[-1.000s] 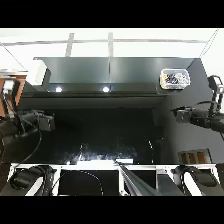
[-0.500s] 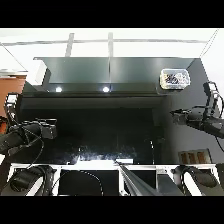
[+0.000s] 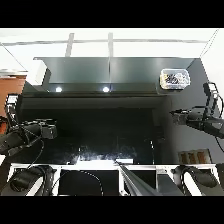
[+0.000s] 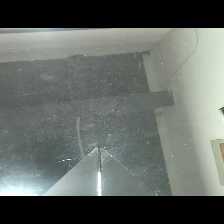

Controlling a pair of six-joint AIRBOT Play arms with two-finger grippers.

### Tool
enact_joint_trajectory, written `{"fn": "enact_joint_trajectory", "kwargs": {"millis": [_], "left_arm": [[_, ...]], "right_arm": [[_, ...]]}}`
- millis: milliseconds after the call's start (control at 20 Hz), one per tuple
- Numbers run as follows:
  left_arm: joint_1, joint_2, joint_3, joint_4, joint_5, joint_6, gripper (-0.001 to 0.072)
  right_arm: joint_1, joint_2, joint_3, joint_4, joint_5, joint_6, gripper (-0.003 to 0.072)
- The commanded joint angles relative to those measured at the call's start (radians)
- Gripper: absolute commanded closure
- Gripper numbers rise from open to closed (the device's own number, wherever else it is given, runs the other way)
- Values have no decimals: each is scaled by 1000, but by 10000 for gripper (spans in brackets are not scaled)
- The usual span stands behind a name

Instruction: Fold the box and place the chain.

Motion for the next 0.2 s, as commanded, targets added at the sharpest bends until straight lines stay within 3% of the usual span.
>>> {"fn": "enact_joint_trajectory", "kwargs": {"millis": [0, 150], "left_arm": [[0, 1, 0, 0, 1, 0, 681], [0, 1, 0, 0, 1, 0, 681]], "right_arm": [[1, 0, 0, 0, 0, 0, 673], [1, 0, 0, 0, 0, 0, 672]]}}
